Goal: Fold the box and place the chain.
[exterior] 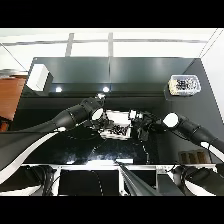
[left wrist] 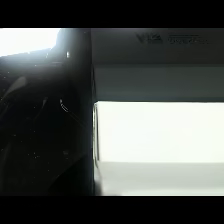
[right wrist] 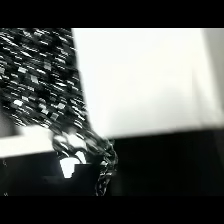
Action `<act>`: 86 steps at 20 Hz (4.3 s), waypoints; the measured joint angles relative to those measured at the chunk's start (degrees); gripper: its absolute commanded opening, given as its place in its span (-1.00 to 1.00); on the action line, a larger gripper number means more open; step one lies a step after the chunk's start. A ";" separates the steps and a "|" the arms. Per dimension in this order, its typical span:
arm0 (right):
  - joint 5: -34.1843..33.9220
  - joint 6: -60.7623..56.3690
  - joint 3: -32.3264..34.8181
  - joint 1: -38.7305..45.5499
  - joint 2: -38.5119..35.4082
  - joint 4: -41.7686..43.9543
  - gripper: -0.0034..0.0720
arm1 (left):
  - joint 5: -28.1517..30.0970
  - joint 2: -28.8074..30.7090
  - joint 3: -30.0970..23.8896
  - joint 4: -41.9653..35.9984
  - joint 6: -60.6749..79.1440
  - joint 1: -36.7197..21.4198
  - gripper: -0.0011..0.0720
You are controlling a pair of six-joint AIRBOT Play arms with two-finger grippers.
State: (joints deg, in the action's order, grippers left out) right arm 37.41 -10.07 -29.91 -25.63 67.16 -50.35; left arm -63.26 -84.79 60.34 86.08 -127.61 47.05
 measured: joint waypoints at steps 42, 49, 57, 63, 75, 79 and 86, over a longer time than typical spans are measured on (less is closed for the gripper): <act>23.45 -47.74 -0.28 19.80 -10.21 13.27 0.54 | 0.04 0.00 0.00 -0.02 -0.28 0.00 -0.89; 20.59 -48.02 1.14 18.71 -3.91 26.67 -0.07 | 0.00 0.00 0.00 -0.02 -0.31 0.00 -0.89; 16.72 -49.33 1.31 14.49 -1.22 28.76 -0.09 | -0.04 0.00 0.00 -0.02 -0.31 0.00 -0.89; 16.13 -49.55 1.31 13.77 -0.85 28.74 -0.09 | -0.07 0.00 0.00 -0.02 -0.31 0.00 -0.89; 15.98 -49.53 1.31 11.91 -0.85 28.70 -0.09 | -0.02 0.00 0.00 -0.02 -0.31 0.00 -0.89; 15.45 -49.53 1.31 11.50 -0.85 28.30 -0.44 | 0.00 0.00 0.00 -0.02 -0.31 0.00 -0.89; 15.04 -49.53 1.29 11.37 -0.85 26.88 -0.43 | 0.00 0.00 0.00 -0.02 -0.28 0.00 -0.89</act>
State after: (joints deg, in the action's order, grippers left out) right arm 52.45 -59.59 -28.62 -14.26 66.30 -23.46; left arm -63.26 -84.79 60.34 86.06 -127.90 47.05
